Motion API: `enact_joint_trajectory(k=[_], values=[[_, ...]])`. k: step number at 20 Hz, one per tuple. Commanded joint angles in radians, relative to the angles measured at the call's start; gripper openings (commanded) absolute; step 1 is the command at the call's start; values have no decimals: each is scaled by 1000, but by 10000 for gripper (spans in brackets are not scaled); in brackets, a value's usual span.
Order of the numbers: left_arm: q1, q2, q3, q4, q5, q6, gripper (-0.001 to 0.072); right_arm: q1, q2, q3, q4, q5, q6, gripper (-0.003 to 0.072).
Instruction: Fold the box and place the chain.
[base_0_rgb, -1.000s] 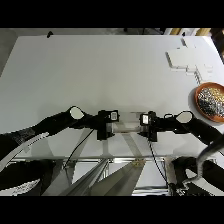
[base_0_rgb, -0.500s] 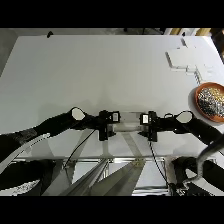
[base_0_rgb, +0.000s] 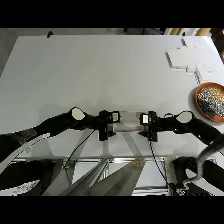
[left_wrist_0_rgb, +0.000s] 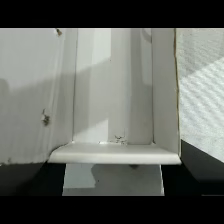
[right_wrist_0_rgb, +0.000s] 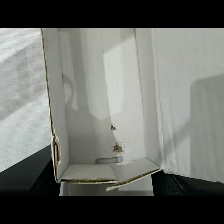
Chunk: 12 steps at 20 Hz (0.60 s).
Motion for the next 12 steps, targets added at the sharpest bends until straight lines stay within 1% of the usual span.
enact_joint_trajectory(k=[1,5,7,12], values=[[-1,1,0,-1,-4,0,173,0,0,0,0,0,0,341],[-1,1,0,-1,-4,0,173,1,0,0,0,-2,0,339],[-1,1,0,-1,-4,0,173,0,0,0,0,-60,0,340],[-1,1,0,-1,-4,0,173,1,0,0,5,-53,0,340]])
